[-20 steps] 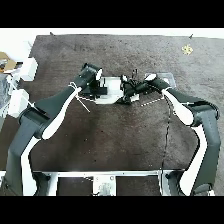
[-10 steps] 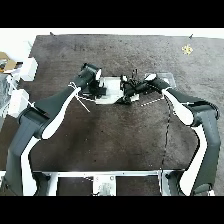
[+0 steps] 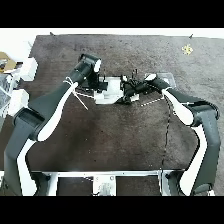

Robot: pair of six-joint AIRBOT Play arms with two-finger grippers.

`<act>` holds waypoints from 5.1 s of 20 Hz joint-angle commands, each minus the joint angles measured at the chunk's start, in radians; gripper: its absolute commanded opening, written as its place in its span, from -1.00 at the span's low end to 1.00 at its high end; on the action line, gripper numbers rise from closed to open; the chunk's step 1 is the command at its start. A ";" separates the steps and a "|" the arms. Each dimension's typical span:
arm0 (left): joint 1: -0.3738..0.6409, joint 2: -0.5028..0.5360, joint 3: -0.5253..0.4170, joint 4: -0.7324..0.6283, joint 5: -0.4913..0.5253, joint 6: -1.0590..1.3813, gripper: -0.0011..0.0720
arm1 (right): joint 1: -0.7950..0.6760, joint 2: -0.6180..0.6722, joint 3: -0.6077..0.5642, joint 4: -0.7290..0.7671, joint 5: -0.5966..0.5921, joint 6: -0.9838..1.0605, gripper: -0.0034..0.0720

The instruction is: Fold the box and place the chain.

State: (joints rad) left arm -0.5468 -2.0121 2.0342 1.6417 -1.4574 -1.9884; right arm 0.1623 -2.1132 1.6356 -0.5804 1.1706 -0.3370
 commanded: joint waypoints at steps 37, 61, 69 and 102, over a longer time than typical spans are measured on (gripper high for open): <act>0.333 0.136 -0.016 -0.433 -0.108 0.445 -0.03 | 0.001 0.000 0.000 0.000 0.000 0.001 0.28; 0.489 0.094 -0.658 -1.106 0.353 0.835 -0.93 | 0.001 0.000 0.000 0.001 0.000 0.001 0.28; 0.446 0.095 -0.584 -1.219 0.290 0.845 -0.93 | 0.001 0.000 0.000 0.000 0.000 0.001 0.28; 0.117 0.092 -0.248 -0.277 0.212 -0.003 -0.19 | 0.001 0.000 0.000 0.000 0.000 0.001 0.28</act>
State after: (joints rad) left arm -0.3992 -1.9167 1.7786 1.2705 -1.2583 -1.9026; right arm 0.1623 -2.1132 1.6356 -0.5800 1.1706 -0.3359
